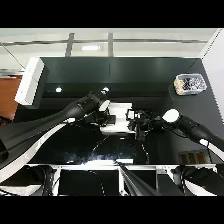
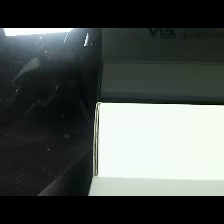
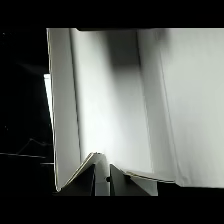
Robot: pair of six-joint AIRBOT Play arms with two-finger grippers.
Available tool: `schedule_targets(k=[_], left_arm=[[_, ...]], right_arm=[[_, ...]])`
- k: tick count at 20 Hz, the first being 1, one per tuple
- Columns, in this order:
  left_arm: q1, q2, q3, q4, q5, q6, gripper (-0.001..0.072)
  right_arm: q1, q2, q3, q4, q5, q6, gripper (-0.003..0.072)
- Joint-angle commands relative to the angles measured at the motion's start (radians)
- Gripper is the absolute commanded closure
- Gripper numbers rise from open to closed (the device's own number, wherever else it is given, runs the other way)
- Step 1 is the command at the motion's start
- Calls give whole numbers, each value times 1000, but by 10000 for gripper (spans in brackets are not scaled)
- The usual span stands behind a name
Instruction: Fold the box and place the chain.
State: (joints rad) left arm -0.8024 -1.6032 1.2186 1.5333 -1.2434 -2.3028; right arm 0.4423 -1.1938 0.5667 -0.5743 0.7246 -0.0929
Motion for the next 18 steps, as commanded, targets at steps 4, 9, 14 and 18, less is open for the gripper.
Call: schedule_targets(k=[4, 9, 14, 18], left_arm=[[0, 1, 0, -1, 5, -1, 681], [0, 1, 0, -1, 5, -1, 680], [0, 1, 0, -1, 4, -1, 680], [0, 1, 0, -1, 4, 0, 680]], right_arm=[[22, -2, 0, 0, -14, 0, 580], [22, -2, 0, -2, -16, 1, 568], [20, -1, 0, -2, -69, 30, 470], [9, 53, 1, -8, -69, 68, 630]])
